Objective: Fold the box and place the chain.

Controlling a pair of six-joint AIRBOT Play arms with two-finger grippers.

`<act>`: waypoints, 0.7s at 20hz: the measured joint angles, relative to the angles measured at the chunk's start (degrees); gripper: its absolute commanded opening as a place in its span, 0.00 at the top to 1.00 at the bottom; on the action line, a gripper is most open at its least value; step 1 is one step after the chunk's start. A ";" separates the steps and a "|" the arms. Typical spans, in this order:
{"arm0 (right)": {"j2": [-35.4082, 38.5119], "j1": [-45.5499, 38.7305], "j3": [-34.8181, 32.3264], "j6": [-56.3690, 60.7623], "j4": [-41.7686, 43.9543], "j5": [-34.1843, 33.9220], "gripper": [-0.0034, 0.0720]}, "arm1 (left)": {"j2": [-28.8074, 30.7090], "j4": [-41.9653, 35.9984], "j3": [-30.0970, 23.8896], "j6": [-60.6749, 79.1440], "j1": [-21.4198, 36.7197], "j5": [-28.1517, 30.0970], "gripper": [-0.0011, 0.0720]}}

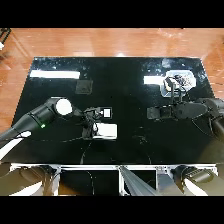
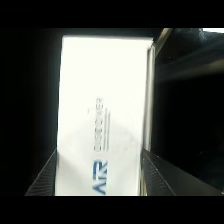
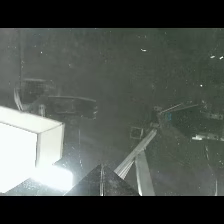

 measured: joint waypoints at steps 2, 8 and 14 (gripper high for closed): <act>0.00 0.00 0.00 0.00 0.00 0.13 0.93 | -0.33 -0.13 0.00 -0.04 -0.37 0.28 0.15; -0.02 0.00 0.00 0.02 -0.02 0.31 0.92 | -1.03 -0.35 0.00 -0.85 -0.70 1.07 0.15; -0.02 0.00 0.00 0.00 -0.02 0.46 0.92 | -1.90 -0.46 0.11 -1.16 -0.72 1.09 0.95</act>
